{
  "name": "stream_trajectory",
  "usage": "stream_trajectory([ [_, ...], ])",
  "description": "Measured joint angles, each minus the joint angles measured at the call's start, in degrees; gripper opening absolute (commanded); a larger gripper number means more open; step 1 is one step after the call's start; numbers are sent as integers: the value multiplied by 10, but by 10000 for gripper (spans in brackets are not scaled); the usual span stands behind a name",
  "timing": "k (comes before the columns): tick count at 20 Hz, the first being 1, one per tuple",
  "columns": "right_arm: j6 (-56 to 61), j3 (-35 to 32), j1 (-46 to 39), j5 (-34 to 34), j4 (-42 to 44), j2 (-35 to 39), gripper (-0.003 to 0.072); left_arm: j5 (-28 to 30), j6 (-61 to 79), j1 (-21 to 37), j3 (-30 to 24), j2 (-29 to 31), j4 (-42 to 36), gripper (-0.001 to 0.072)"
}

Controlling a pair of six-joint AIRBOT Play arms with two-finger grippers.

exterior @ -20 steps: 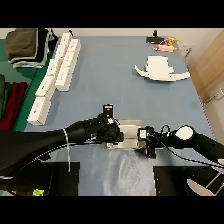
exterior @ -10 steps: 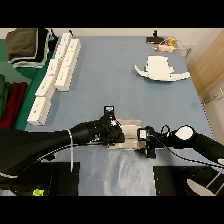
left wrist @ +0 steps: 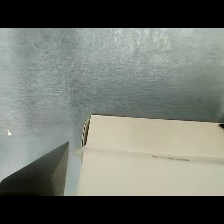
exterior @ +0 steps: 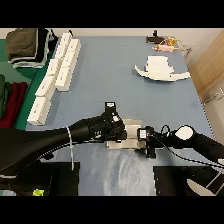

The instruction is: Fold the box.

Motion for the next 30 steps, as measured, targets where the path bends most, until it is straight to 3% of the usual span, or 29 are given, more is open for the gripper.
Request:
stream_trajectory([
  [2,0,0,0,0,0,0,522,-37,1,0,18,19,7,466],
  [3,0,0,0,0,0,0,522,-58,3,2,26,32,9,383],
  [5,0,0,0,0,0,0,523,-108,9,9,38,64,12,79],
  [6,0,0,0,0,0,0,522,-136,13,14,42,81,13,15],
  [10,0,0,0,0,0,0,522,-249,65,62,49,141,-26,15],
  [13,0,0,0,0,0,0,522,-285,163,108,47,159,-89,16],
  [15,0,0,0,0,0,0,523,-268,250,126,40,164,-108,15],
  [21,0,0,0,0,0,0,522,-123,531,143,-12,172,-86,14],
  [24,0,0,0,0,0,0,523,-53,652,160,-75,202,-96,14],
  [27,0,0,0,0,0,0,522,10,806,214,-163,268,-156,17],
  [28,0,0,0,0,0,0,522,24,866,234,-191,291,-186,215],
  [29,0,0,0,0,0,0,522,39,935,256,-219,314,-214,689],
  [30,0,0,0,0,0,0,522,50,1004,277,-245,333,-244,691],
])
